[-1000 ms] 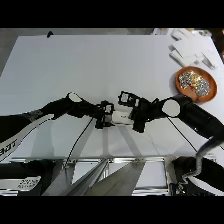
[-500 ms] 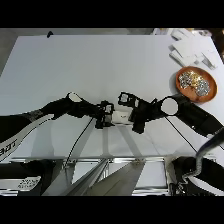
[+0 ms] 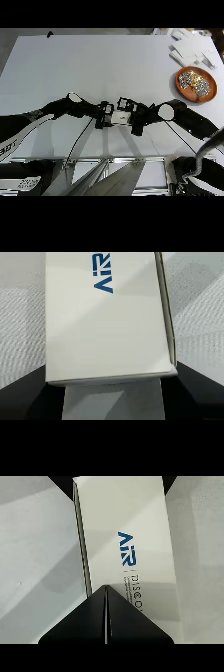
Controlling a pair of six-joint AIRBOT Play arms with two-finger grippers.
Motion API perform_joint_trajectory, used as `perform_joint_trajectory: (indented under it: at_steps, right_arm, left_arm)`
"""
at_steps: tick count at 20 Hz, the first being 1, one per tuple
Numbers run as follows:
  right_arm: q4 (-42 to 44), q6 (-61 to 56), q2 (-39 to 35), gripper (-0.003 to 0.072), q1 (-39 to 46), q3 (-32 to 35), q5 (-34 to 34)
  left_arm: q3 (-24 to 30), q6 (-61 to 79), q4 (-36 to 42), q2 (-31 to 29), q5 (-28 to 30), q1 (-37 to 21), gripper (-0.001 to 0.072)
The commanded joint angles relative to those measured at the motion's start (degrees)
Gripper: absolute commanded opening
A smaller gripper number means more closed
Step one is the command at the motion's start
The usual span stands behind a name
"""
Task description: Fold the box and place the chain.
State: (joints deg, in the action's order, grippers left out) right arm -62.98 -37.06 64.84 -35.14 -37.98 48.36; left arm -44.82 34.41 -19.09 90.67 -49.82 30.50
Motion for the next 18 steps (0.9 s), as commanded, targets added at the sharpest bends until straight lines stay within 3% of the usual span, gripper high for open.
perform_joint_trajectory:
  at_steps: [1, 5, 12, 15, 18]
  right_arm:
    - [-0.57, -0.22, 1.11, 0.0017, -0.26, 0.5, -0.79]
    - [-1.16, -1.11, -1.6, 0.0018, 0.04, -0.52, 0.07]
    - [-1.18, -6.4, -16.06, 0.0018, 9.27, -3.96, 0.61]
    - [-4.85, -16.41, -20.2, 0.0018, 15.91, -3.93, 9.2]
    - [-20.98, -35.74, -19.54, 0.0018, 25.29, -3.3, 21.57]
  left_arm:
    - [-0.07, 0.07, 0.24, -0.04, -0.11, -0.04, 0.0195]
    - [-0.07, 0.04, 0.24, -0.04, -0.13, -0.04, 0.0195]
    - [-0.07, 0.07, 0.24, -0.04, -0.11, -0.04, 0.0195]
    - [-0.07, 0.07, 0.24, -0.04, -0.11, -0.04, 0.0195]
    - [-0.07, 0.07, 0.24, -0.04, -0.13, -0.04, 0.0195]
